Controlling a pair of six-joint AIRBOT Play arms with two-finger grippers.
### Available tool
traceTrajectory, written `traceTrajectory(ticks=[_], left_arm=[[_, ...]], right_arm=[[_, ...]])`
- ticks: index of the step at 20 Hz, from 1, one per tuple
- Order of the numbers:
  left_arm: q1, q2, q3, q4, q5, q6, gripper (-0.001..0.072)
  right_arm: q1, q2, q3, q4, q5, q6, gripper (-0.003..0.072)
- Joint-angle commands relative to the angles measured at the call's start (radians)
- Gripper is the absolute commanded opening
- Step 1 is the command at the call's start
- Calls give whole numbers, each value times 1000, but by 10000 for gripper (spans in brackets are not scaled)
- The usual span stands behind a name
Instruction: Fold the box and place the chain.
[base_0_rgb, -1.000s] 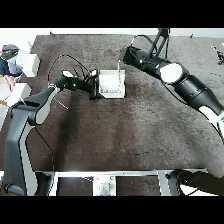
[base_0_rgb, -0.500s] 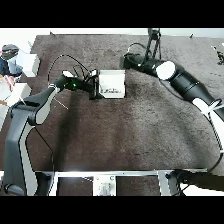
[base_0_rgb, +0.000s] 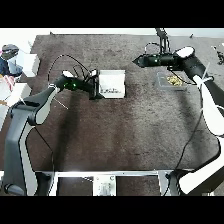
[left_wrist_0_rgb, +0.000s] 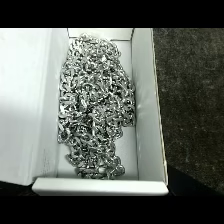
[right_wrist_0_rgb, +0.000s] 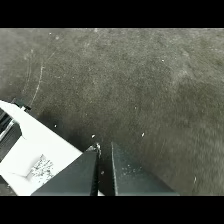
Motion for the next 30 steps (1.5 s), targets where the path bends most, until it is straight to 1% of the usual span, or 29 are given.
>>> traceTrajectory(ticks=[1, 2, 5, 6, 9, 11, 14, 18, 19, 20, 25, 30], left_arm=[[0, 0, 0, 0, 0, 0, 538], [0, 0, 0, 0, 0, 0, 538], [0, 0, 0, 0, 0, 0, 538], [0, 0, 0, 0, 0, 0, 537], [0, 0, 0, 0, 0, 0, 537], [0, 0, 0, 0, 0, 0, 538], [0, 0, 0, 0, 0, 0, 537], [0, 0, 0, 0, 0, 0, 538], [0, 0, 0, 0, 0, 0, 538], [0, 0, 0, 0, 0, 0, 538], [0, 0, 0, 0, 0, 0, 538], [0, 0, 0, -1, 0, 0, 538]], right_arm=[[-29, -155, 105, 159, 153, -192, 91], [-22, -184, 122, 158, 178, -208, 91], [3, -221, 123, 156, 217, -279, 93], [13, -221, 123, 156, 242, -319, 113], [36, -209, 124, 156, 310, -424, 113], [37, -195, 126, 164, 339, -452, 113], [40, -165, 126, 163, 355, -454, 114], [76, -159, 126, 16, 356, -459, 115], [86, -159, 126, -5, 348, -460, 229], [91, -159, 126, -6, 350, -476, 243], [119, -159, 126, -10, 350, -479, 242], [161, -159, 126, -77, 360, -505, 242]])
